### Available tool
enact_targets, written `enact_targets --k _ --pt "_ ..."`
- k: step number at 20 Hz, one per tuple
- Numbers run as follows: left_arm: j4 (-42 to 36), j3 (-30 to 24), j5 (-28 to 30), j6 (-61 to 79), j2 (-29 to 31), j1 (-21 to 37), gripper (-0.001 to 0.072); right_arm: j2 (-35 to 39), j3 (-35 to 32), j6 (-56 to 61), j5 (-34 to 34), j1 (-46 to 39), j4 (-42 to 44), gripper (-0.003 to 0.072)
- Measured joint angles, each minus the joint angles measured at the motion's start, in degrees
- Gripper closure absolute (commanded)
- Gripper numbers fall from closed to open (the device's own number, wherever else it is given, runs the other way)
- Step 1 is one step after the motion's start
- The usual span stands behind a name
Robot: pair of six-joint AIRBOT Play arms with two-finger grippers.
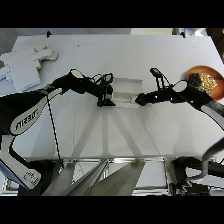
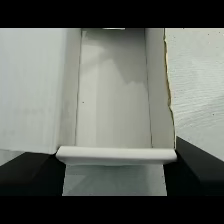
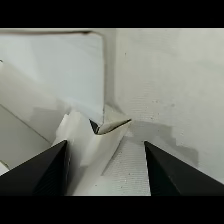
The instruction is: Fold the box and place the chain.
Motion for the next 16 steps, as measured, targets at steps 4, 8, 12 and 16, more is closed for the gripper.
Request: enact_targets --k 4,8,12,16 --pt "0.02 0.00 0.09 -0.02 0.00 0.00 0.0143 0.00 3.21 12.50 -0.48 3.54 -10.82 0.0169" --pt "0.02 0.00 0.11 0.00 0.00 0.00 0.0143 0.00 5.99 25.38 0.17 6.99 -21.38 0.0188" --pt "0.00 0.00 0.13 0.00 0.00 0.00 0.0143 -0.09 6.97 36.13 0.63 10.23 -29.18 0.0193" --pt "-0.02 0.00 0.13 0.00 0.00 0.00 0.0143 -1.33 9.07 45.72 2.40 12.94 -34.71 0.0225"
